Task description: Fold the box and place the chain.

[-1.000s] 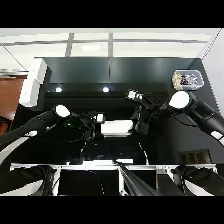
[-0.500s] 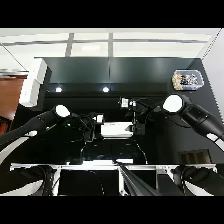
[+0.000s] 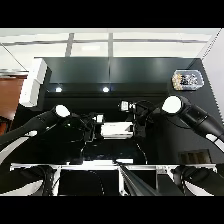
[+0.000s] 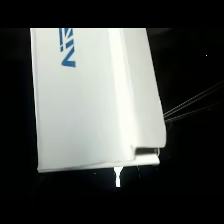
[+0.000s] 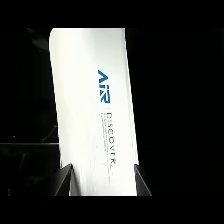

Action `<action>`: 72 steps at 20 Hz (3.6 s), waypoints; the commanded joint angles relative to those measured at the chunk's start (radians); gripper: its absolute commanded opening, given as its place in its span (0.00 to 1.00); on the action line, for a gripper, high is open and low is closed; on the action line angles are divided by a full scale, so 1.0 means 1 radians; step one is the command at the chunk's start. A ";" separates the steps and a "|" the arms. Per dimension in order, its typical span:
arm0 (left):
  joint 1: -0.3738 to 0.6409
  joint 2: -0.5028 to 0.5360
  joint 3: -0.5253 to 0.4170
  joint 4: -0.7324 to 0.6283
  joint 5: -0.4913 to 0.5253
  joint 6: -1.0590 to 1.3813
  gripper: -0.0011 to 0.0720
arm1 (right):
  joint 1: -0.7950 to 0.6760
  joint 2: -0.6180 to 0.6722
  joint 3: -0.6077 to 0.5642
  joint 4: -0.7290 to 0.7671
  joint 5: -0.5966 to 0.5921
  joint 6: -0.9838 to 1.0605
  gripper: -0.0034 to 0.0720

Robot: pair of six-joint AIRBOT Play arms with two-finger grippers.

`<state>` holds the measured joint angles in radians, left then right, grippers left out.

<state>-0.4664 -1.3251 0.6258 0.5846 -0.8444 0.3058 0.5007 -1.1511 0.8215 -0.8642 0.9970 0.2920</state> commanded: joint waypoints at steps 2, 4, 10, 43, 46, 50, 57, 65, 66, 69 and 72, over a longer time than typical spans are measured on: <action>-0.001 0.000 0.000 0.002 -0.001 0.001 0.48 | 0.001 0.000 -0.002 0.024 0.009 0.010 0.31; -0.001 0.000 0.000 0.002 -0.001 0.001 0.48 | 0.008 -0.001 -0.002 0.022 0.011 0.010 0.31; -0.001 0.000 0.000 0.002 -0.001 0.001 0.48 | 0.015 -0.001 -0.002 0.021 0.013 0.011 0.31; -0.001 0.000 0.000 0.002 0.002 0.001 0.48 | 0.066 -0.007 -0.043 0.016 -0.034 0.063 0.40; -0.001 0.000 0.000 0.002 0.004 0.001 0.48 | 0.042 0.013 -0.027 0.016 -0.010 0.163 0.40; -0.001 0.000 0.001 0.002 0.032 0.000 0.47 | -0.040 0.078 0.050 0.023 0.163 0.436 0.36; -0.001 0.000 0.001 0.002 0.034 0.001 0.47 | -0.244 0.059 -0.178 0.698 0.230 0.443 0.06; -0.001 0.000 0.001 0.002 0.033 0.001 0.47 | -0.122 -0.028 -0.264 0.618 -0.147 0.672 0.07; -0.001 0.000 0.001 0.002 0.034 0.001 0.47 | -0.108 -0.031 -0.264 0.602 -0.161 0.684 0.07; -0.001 0.000 0.001 0.002 0.034 0.001 0.47 | -0.078 -0.047 -0.264 0.501 -0.169 0.763 0.07; -0.001 0.000 0.001 0.002 0.034 0.001 0.47 | -0.072 -0.057 -0.264 0.460 -0.174 0.793 0.07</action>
<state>-0.4667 -1.3251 0.6258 0.5865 -0.8101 0.3069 0.4145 -1.1969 0.5594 -0.3313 0.8608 1.0290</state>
